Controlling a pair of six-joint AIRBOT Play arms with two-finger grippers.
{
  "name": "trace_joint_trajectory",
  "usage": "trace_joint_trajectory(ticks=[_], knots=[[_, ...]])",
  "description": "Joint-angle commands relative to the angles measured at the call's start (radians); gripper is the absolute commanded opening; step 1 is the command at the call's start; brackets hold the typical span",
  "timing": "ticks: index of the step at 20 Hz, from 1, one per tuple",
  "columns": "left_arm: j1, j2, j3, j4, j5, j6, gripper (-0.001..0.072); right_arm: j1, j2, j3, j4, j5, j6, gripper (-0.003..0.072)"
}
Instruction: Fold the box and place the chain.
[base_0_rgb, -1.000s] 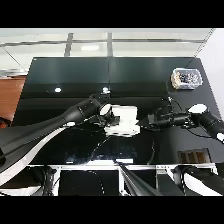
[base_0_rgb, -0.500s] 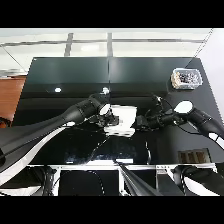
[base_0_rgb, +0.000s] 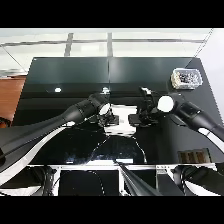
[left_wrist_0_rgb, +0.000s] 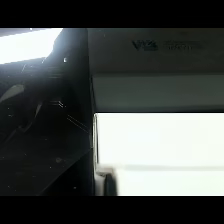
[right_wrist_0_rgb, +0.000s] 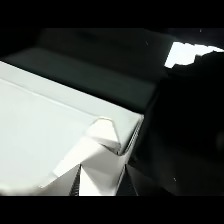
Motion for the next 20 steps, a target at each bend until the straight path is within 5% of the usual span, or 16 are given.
trace_joint_trajectory(ticks=[1,5,16,19,20], knots=[[0.001,0.000,0.000,0.000,0.002,-0.001,0.0025,0.097,-0.072,0.082,-0.196,0.080,0.187,0.0305],[0.001,0.000,0.000,0.000,0.002,-0.001,0.0025,0.147,-0.126,0.116,-0.233,0.093,0.305,0.0226],[0.001,0.000,0.000,0.000,0.001,-0.001,0.0026,0.149,-0.177,0.116,-0.232,0.132,0.416,0.0226],[0.001,0.000,0.000,0.000,0.000,-0.001,0.0026,0.149,-0.176,0.116,-0.229,0.120,0.421,0.0012],[0.001,0.000,0.000,0.000,0.000,-0.001,0.0026,0.149,-0.176,0.116,-0.228,0.119,0.428,0.0011]])
